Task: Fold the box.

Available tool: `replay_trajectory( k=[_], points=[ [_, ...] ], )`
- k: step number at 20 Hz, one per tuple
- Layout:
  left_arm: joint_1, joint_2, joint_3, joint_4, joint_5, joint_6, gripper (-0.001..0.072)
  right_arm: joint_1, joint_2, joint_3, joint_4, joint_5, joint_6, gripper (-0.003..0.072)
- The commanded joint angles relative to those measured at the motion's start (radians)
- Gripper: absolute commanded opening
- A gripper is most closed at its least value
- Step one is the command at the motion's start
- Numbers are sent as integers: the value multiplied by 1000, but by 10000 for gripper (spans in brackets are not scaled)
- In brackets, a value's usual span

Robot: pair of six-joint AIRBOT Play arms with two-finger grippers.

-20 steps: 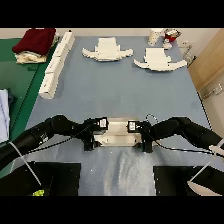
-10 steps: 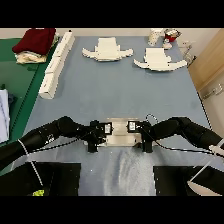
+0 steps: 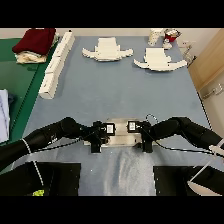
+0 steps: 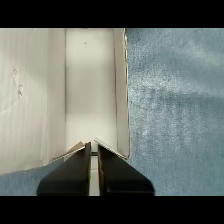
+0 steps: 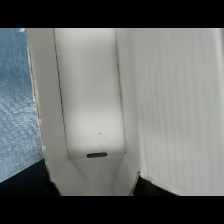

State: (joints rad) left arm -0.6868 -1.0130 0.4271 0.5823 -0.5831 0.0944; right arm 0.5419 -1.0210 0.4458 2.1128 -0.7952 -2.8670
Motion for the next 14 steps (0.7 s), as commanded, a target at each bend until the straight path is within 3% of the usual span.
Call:
replay_trajectory(
  k=[1, 6, 7, 8, 9, 14],
  points=[
    [-5, -10, 0, -11, 0, -8, 500, 0, 0, 0, 0, 0, 2, 508],
    [-4, -10, 0, -10, 0, -12, 499, 0, 0, 0, 0, 0, 2, 508],
    [-3, -10, 0, -5, 0, -33, 368, 0, 0, 0, 0, 0, 2, 508],
    [-3, -10, 0, 18, 0, -60, 140, 0, 0, 0, 0, 0, 2, 508],
    [-3, -8, 2, 63, -2, -109, 12, 0, 0, 0, 0, 0, 2, 508],
    [3, 85, 38, 400, -43, -624, 14, 0, 0, 0, 0, 0, 2, 508]
  ],
)
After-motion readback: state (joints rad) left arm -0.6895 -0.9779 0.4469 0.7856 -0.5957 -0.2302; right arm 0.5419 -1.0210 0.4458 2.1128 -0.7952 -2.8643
